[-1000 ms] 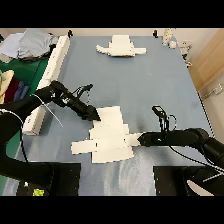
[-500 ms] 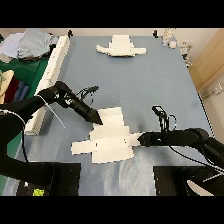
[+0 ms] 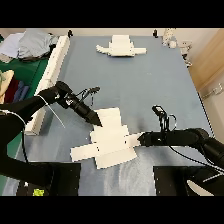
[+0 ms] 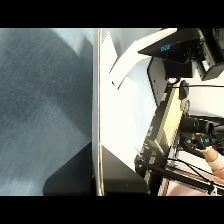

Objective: Fold the box.

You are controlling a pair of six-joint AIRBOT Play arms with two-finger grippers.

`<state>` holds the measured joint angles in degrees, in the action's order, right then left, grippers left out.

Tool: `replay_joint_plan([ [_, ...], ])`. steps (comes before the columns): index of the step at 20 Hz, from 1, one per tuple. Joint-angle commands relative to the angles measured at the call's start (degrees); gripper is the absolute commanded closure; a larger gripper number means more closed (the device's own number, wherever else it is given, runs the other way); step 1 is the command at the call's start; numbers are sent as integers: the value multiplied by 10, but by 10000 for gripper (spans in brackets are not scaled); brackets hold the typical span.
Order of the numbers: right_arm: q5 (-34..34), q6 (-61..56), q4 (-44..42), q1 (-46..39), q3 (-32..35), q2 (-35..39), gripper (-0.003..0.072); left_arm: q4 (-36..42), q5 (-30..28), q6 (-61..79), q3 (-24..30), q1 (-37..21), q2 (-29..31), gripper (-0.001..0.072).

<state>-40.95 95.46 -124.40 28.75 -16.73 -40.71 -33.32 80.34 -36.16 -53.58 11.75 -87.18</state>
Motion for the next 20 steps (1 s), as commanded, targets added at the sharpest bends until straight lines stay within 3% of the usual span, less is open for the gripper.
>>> replay_joint_plan([
  [1, 0, 0, 8, 0, 0, 1, 678, 6, 2, 8, 0, 1, 0, 696],
  [3, -1, 0, 58, 0, -6, 1, 668, 10, 2, 8, 0, 1, 0, 696],
  [5, -1, -2, 145, -7, -20, 0, 327, 13, 4, 52, -2, 1, 1, 697],
  [8, -12, -130, 341, -28, -56, 0, 323, 17, -7, 170, -5, 7, 27, 701],
  [11, -56, -311, 508, -55, -92, 0, 320, 16, -76, 239, -3, 37, 99, 703],
  [16, -50, -406, 530, -77, -118, 0, 318, 11, -209, 323, 30, 119, 223, 703],
  [20, -50, -417, 516, -77, -118, 0, 318, 12, -333, 378, 120, 183, 285, 703],
])
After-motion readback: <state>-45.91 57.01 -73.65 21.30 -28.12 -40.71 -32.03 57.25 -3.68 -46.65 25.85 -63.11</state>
